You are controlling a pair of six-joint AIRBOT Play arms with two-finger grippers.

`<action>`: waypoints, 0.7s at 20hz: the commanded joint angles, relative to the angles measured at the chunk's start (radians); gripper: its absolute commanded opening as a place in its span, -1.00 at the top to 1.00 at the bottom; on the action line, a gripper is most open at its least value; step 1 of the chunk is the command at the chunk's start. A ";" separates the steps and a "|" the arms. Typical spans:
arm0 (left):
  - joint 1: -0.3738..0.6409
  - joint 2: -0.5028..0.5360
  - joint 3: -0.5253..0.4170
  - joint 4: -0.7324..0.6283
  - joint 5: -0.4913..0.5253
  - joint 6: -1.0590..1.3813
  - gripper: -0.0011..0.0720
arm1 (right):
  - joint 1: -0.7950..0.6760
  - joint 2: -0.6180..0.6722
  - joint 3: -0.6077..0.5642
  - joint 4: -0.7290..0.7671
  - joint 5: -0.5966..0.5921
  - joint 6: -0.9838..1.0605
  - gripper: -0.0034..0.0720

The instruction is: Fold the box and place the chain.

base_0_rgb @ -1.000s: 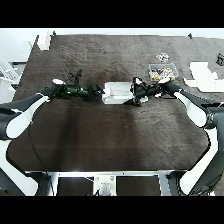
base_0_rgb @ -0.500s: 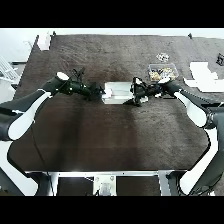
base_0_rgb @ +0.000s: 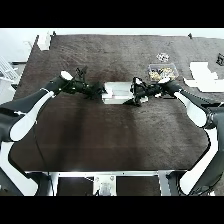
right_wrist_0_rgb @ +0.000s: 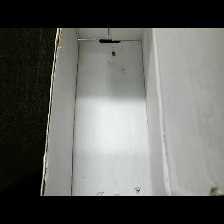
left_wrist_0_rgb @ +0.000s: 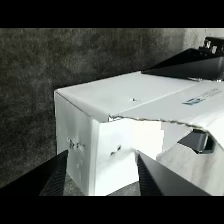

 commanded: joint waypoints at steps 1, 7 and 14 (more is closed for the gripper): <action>-0.018 0.000 0.038 0.087 -0.018 -0.068 -0.39 | 0.000 0.000 0.001 0.000 0.000 0.000 -0.65; -0.028 0.000 0.047 0.117 -0.021 -0.097 -0.39 | 0.000 0.000 0.001 0.000 0.000 0.000 -0.66; -0.055 -0.002 0.081 0.219 -0.009 -0.174 -0.39 | 0.000 0.000 0.001 0.000 0.000 0.000 -0.65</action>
